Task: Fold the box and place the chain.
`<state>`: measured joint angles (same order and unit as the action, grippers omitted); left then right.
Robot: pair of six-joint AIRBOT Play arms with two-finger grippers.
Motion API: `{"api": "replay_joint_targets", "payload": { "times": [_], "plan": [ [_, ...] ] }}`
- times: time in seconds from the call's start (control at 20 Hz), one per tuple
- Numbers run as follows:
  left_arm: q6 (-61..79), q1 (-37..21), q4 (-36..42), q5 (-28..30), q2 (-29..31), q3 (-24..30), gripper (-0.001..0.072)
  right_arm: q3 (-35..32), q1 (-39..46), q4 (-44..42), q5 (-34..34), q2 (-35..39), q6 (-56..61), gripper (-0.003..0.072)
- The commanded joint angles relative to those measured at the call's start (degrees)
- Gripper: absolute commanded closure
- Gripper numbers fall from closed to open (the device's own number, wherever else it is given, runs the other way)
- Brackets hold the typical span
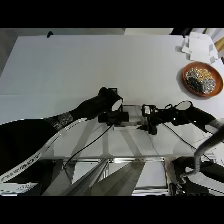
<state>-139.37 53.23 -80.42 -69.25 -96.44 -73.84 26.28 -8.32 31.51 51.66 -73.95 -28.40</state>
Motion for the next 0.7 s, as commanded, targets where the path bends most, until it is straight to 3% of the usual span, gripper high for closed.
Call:
{"api": "replay_joint_targets", "payload": {
  "times": [0.0, 0.05, 0.25, 0.3, 0.35, 0.4, 0.65],
  "plan": [
    [-0.20, 0.09, 0.00, -0.72, -0.09, -0.02, 0.0667, 0.02, 0.00, 0.00, 0.00, 0.02, 0.02, 0.0390],
    [-0.20, 0.09, -0.02, -0.90, -0.11, -0.02, 0.0704, 0.02, 0.00, 0.00, 0.00, 0.02, 0.02, 0.0390],
    [-0.20, 0.09, -0.02, -1.05, -0.11, -0.02, 0.0698, 0.02, 0.00, 0.00, 0.00, 0.02, 0.02, 0.0390],
    [-0.17, 0.07, -0.02, -1.07, -0.09, -0.02, 0.0650, 0.02, 0.00, 0.00, 0.00, 0.02, 0.02, 0.0390],
    [-0.17, 0.07, 0.02, -1.18, -0.09, -0.04, 0.0538, 0.02, 0.00, 0.00, 0.00, 0.02, 0.02, 0.0390],
    [-0.13, 0.00, 0.04, -1.46, -0.02, -0.04, 0.0497, 0.02, 0.00, 0.00, 0.00, 0.02, 0.02, 0.0390],
    [0.85, -1.31, 1.38, -4.09, 0.22, -0.04, 0.0498, 0.02, 0.00, 0.00, 0.00, 0.02, 0.02, 0.0390]
  ]
}}
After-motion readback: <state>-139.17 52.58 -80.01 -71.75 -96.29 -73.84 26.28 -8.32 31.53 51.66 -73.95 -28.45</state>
